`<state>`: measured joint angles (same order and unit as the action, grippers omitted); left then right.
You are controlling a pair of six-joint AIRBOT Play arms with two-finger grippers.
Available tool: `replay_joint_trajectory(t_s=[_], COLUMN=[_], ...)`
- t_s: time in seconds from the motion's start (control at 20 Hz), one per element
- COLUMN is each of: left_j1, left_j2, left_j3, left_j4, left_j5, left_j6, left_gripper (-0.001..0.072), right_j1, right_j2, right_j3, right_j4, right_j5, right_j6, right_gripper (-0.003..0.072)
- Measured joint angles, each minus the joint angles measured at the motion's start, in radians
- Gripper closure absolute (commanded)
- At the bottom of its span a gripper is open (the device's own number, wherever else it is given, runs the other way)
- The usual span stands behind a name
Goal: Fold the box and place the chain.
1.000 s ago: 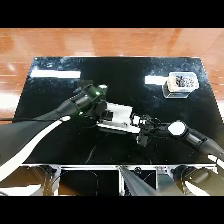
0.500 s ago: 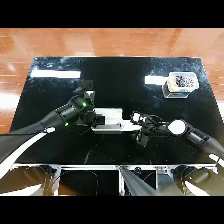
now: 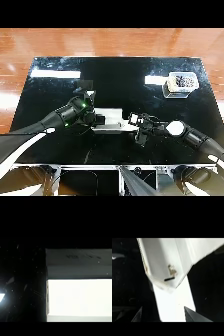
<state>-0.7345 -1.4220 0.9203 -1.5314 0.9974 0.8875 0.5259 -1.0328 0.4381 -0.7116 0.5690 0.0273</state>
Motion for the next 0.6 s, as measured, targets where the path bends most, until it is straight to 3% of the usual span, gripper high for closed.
replay_joint_trajectory(t_s=[0.55, 0.6], left_j1=[0.000, 0.000], left_j2=[-0.003, -0.003], left_j3=[-0.001, -0.001], left_j4=[-0.002, -0.002], left_j5=[-0.002, -0.001], left_j6=[0.026, 0.026], left_gripper=[0.0689, 0.0689], right_j1=[0.014, 0.018], right_j2=[-0.110, -0.122], right_j3=[0.084, 0.090], right_j4=[0.107, 0.117], right_j5=[-0.019, -0.016], right_j6=[-0.141, -0.156], right_gripper=[0.0207, 0.0428])
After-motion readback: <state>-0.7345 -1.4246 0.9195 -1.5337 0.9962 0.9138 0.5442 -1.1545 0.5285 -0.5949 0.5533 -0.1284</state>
